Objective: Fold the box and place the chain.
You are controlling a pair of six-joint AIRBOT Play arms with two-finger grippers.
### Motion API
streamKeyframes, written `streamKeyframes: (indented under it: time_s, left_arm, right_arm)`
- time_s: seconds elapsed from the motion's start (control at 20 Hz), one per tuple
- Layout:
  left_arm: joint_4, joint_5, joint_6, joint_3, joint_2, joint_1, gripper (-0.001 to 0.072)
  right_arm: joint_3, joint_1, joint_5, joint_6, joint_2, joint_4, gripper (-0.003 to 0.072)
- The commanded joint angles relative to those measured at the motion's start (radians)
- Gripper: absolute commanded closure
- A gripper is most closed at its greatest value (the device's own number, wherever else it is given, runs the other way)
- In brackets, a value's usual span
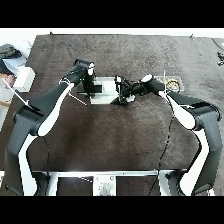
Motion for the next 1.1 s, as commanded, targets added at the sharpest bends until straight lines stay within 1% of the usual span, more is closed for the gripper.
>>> streamKeyframes:
  time_s: [0.0, 0.2, 0.25, 0.3, 0.35, 0.55, 0.6, 0.65, 0.7, 0.8, 0.9, 1.05]
  left_arm:
    - [0.005, 0.004, -0.017, 0.001, 0.0, 0.001, 0.0697]
    - [-0.032, 0.01, 0.031, 0.001, 0.0, 0.001, 0.0696]
    - [-0.032, 0.005, 0.064, 0.001, 0.002, 0.001, 0.0598]
    - [-0.032, 0.0, 0.1, 0.001, 0.008, 0.001, 0.043]
    - [-0.032, 0.0, 0.121, 0.002, 0.013, 0.001, 0.0397]
    - [-0.031, -0.038, 0.178, 0.04, 0.032, 0.001, 0.0394]
    - [-0.031, -0.053, 0.214, 0.05, 0.037, 0.001, 0.034]
    - [-0.031, -0.068, 0.266, 0.05, 0.046, 0.001, 0.0045]
    - [-0.026, -0.089, 0.314, 0.053, 0.056, 0.001, -0.0001]
    - [0.003, -0.121, 0.374, 0.054, 0.094, 0.001, 0.0]
    - [0.011, -0.115, 0.435, 0.056, 0.141, 0.003, 0.0]
    - [0.011, -0.051, 0.549, 0.056, 0.196, 0.025, 0.0]
  right_arm:
    - [0.0, 0.0, 0.002, 0.0, 0.0, -0.001, 0.0467]
    - [0.0, 0.0, 0.002, 0.0, 0.0, -0.001, 0.0467]
    - [0.0, 0.0, 0.002, 0.0, 0.0, -0.002, 0.0467]
    - [0.0, -0.001, 0.002, 0.0, 0.0, -0.002, 0.0467]
    - [0.0, -0.001, 0.002, 0.0, 0.0, -0.001, 0.0467]
    - [0.0, -0.001, 0.002, 0.0, 0.0, -0.002, 0.0467]
    - [0.0, -0.001, 0.002, 0.0, 0.0, -0.002, 0.0467]
    - [0.0, -0.001, 0.002, 0.0, 0.0, -0.001, 0.0467]
    - [0.0, -0.001, 0.002, 0.0, 0.0, -0.002, 0.0467]
    - [0.0, -0.001, 0.002, 0.0, 0.0, -0.002, 0.0467]
    - [0.0, 0.0, 0.002, 0.0, 0.0, -0.001, 0.0467]
    - [0.0, -0.001, 0.002, 0.0, 0.0, -0.002, 0.0467]
